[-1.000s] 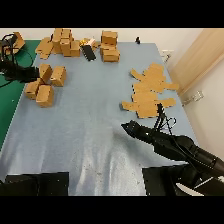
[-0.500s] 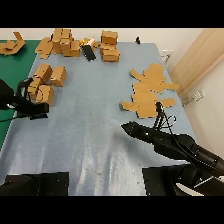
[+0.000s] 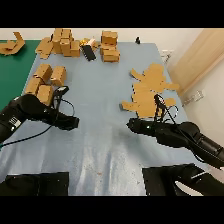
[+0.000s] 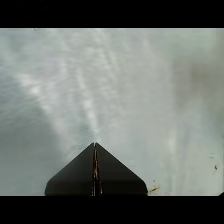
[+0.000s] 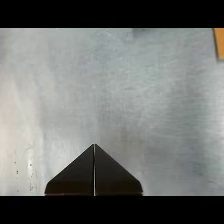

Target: Fold the box.

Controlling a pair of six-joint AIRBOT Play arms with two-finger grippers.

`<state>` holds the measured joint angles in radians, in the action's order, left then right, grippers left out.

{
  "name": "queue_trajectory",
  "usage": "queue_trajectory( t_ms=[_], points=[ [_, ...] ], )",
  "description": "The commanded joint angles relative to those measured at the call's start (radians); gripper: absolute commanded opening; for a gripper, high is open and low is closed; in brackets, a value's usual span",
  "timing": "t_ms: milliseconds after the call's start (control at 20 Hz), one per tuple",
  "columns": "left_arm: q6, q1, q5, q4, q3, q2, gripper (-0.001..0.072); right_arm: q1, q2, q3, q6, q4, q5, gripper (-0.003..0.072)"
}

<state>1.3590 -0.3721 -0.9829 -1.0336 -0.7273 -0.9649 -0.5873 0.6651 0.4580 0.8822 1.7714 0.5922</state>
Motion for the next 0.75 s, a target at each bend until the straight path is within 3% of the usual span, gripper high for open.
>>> queue_trajectory(
  t_ms=[0,150,700],
  points=[
    [0.060,-0.164,0.063,0.010,0.010,0.015,0.0012,0.020,0.059,0.074,0.017,-0.008,0.045,0.0006],
    [0.079,-0.207,0.078,0.010,0.010,0.015,0.0013,0.020,0.061,0.080,0.016,-0.014,0.046,0.0005],
    [0.078,-0.208,0.040,0.027,0.010,0.015,0.0013,0.020,0.061,0.081,0.016,-0.011,0.046,0.0006]
  ],
)
